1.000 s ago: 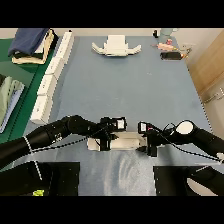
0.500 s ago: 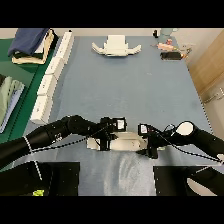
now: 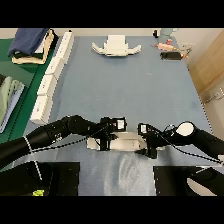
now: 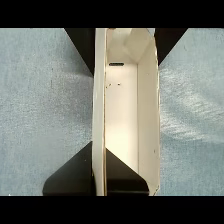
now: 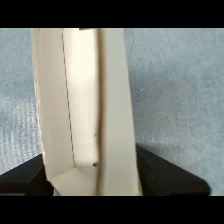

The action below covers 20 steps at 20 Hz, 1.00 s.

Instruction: Fold the box.

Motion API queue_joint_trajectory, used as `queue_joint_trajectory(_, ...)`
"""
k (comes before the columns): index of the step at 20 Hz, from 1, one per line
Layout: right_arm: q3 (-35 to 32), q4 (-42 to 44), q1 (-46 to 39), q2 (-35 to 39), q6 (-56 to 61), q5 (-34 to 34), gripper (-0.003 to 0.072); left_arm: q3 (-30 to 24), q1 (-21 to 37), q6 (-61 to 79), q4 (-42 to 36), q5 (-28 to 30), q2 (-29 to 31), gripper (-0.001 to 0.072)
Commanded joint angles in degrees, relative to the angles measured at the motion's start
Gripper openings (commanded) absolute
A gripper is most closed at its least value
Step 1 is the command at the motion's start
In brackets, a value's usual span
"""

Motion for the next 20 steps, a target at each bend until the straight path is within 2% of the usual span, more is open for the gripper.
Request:
queue_joint_trajectory(1, 0.04, 0.33, -0.02, 0.39, -0.04, -0.44, 0.0665, 0.00, 0.00, -0.02, 0.00, 0.00, 0.00, 0.0015)
queue_joint_trajectory(8, -1.18, 0.28, -0.02, -0.11, -0.26, -1.53, 0.0653, 0.00, 0.00, -0.02, 0.00, 0.00, 0.00, 0.0015)
queue_joint_trajectory(9, -1.33, 0.26, -0.02, -0.24, -0.50, -1.88, 0.0639, 0.00, -0.02, -0.02, 0.00, 0.00, 0.00, 0.0015)
queue_joint_trajectory(10, -1.36, 0.26, -0.02, -0.35, -0.57, -1.99, 0.0575, 0.00, 0.00, -0.02, 0.00, 0.00, 0.00, 0.0015)
queue_joint_trajectory(20, -1.29, 0.22, -0.02, -0.20, -0.57, -2.32, 0.0573, 0.00, 0.00, -0.02, 0.00, 0.00, 0.00, 0.0014)
